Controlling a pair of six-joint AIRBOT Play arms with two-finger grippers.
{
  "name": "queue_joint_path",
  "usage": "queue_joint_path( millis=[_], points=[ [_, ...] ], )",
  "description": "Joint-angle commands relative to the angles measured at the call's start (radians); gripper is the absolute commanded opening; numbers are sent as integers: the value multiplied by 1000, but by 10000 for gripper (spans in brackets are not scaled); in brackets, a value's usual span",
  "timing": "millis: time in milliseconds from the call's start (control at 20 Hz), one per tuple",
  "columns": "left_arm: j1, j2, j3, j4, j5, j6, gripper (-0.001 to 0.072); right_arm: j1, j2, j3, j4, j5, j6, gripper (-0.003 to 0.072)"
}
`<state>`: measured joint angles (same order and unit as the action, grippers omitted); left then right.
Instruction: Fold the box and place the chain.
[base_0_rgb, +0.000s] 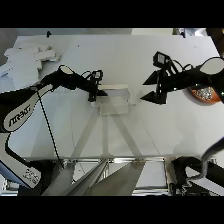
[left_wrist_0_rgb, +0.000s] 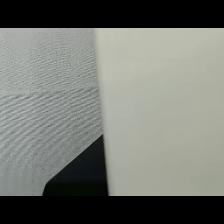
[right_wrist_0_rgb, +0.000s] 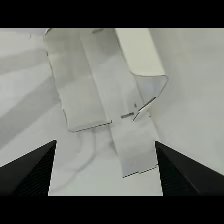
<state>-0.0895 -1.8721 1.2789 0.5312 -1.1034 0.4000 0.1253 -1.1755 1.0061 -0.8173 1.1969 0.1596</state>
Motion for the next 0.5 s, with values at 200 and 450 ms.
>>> queue_joint_path(
  millis=[200, 450],
  points=[
    [0, 0, 1, 0, 0, 0, 18, 167, 12, -93, -31, -16, 1, 696],
    [0, 0, 1, 0, 0, 0, 18, 181, 12, -219, 25, -215, -32, 695]
  ],
)
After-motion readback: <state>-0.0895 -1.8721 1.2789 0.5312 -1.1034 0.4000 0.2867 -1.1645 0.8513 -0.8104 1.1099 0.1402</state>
